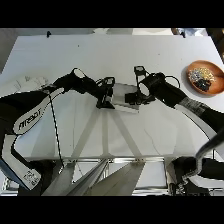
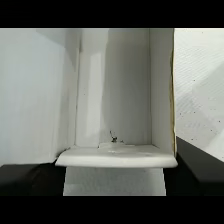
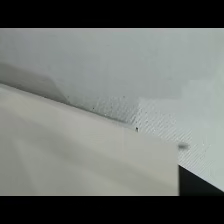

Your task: Fold the box and place the chain.

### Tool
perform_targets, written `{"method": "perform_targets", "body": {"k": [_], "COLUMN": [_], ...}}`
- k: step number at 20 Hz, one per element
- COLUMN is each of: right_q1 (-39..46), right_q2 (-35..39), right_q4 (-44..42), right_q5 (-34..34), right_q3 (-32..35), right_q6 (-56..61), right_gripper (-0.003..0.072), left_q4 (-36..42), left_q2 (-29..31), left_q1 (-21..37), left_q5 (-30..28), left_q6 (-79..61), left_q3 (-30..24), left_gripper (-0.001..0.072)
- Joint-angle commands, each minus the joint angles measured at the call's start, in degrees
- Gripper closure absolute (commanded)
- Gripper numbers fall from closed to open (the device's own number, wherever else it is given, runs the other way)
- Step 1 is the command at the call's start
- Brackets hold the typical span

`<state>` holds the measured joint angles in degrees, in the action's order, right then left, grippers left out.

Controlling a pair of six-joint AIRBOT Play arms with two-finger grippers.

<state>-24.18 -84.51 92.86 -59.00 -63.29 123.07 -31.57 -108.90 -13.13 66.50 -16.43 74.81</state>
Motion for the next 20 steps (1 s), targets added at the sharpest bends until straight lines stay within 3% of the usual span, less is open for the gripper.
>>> {"method": "perform_targets", "body": {"k": [1, 8, 15, 20], "right_q1": [0.31, 1.44, 1.27, 0.42], "right_q2": [1.14, 2.38, 2.1, -1.2], "right_q4": [1.33, 2.82, 1.79, 0.59], "right_q5": [-0.17, -7.98, -2.08, -2.12], "right_q3": [0.02, 0.02, 0.2, 0.22], "right_q6": [1.62, 1.25, 5.2, 6.14], "right_gripper": [0.0246, 0.0243, 0.0243, 0.0243], "left_q4": [0.0, 0.0, 0.0, 0.0], "left_q2": [0.04, 0.04, 0.04, 0.04], "left_q1": [0.07, 0.07, 0.07, 0.07], "left_q5": [-0.28, -0.28, -0.28, -0.28], "left_q6": [-0.07, -0.07, -0.07, -0.07], "left_q3": [0.02, 0.02, 0.02, 0.02], "left_gripper": [0.0496, 0.0496, 0.0496, 0.0496]}}
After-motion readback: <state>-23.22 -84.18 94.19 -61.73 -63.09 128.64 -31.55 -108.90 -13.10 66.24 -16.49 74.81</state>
